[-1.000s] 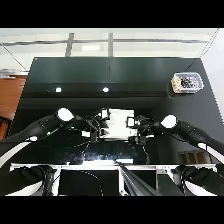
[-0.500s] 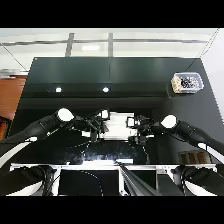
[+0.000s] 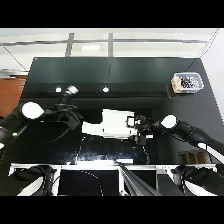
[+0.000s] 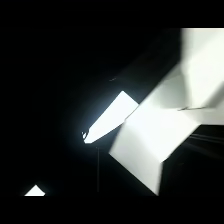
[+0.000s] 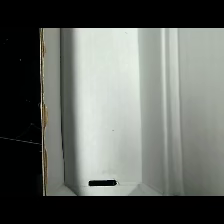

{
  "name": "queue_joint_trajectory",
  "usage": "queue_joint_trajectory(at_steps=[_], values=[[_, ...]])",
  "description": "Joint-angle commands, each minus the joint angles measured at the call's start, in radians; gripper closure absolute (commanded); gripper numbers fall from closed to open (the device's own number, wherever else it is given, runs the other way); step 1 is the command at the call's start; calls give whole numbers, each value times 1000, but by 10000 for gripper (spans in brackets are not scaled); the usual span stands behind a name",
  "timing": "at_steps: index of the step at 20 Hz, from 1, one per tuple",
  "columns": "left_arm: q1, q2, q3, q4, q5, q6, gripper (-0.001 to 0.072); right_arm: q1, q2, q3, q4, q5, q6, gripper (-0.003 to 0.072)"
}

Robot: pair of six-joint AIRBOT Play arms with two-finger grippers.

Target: Fold the box and place the chain.

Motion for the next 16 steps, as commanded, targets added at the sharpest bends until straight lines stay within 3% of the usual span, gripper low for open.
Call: queue_joint_trajectory(at_steps=[1,4,8,16], values=[[186,46,-15,126,-106,-419,682,1,-1,0,-1,3,-2,273],[262,-19,-45,25,-171,-518,682,2,-1,0,-9,12,-4,273],[237,-175,-45,-127,-267,-513,683,2,-1,0,-15,42,-31,272],[67,-381,-42,-382,-192,-389,683,2,-1,0,-15,42,-30,273]])
